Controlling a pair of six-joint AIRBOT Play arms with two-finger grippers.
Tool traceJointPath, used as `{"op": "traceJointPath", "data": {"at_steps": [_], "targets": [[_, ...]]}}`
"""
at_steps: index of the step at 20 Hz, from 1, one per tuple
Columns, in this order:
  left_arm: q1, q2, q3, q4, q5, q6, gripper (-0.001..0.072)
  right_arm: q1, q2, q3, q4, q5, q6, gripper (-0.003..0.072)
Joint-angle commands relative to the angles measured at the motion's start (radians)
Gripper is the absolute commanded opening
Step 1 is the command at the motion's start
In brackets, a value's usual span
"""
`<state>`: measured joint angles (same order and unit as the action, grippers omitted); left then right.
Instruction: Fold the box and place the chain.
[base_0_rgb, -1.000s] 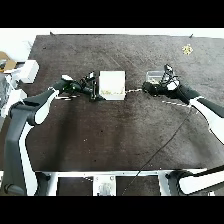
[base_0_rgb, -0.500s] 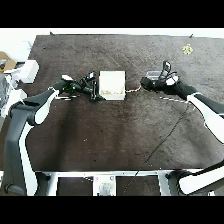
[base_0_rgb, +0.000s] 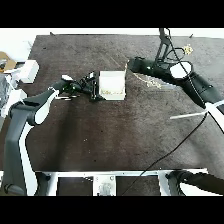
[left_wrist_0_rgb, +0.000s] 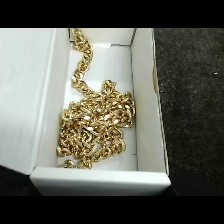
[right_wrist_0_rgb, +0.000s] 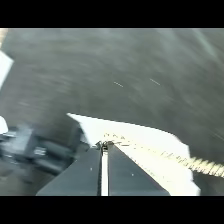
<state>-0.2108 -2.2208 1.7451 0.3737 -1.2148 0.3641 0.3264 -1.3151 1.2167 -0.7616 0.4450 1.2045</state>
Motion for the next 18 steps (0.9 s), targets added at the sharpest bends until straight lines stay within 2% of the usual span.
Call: {"op": "traceJointPath", "data": {"at_steps": [1,5,8,9,10,11,14,18], "targets": [[0.001,0.000,0.000,0.000,0.000,0.000,0.0274,0.133,0.024,0.001,0.000,-0.121,-0.005,0.0001],[0.001,0.000,0.000,0.000,0.000,0.000,0.0274,0.195,-0.101,0.000,0.000,-0.146,0.025,0.0001],[0.001,0.000,0.000,0.000,0.000,0.000,0.0274,0.195,-0.213,0.000,0.000,-0.111,0.049,0.0002],[0.001,0.000,0.000,0.000,0.000,0.000,0.0274,0.192,-0.235,0.000,0.000,-0.073,0.048,0.0088],[0.001,0.000,0.000,0.000,0.000,0.000,0.0274,0.185,-0.238,-0.002,-0.011,-0.040,0.048,0.0333],[0.001,0.000,0.000,0.000,0.000,0.000,0.0274,0.177,-0.230,-0.006,-0.048,-0.023,0.048,0.0372],[0.001,0.000,0.000,0.000,0.000,0.000,0.0274,0.110,-0.167,-0.044,-0.114,0.001,0.050,0.0374],[0.001,0.000,0.000,0.000,0.000,0.000,0.0274,-0.086,-0.080,-0.182,-0.114,0.011,0.075,0.0374]]}}
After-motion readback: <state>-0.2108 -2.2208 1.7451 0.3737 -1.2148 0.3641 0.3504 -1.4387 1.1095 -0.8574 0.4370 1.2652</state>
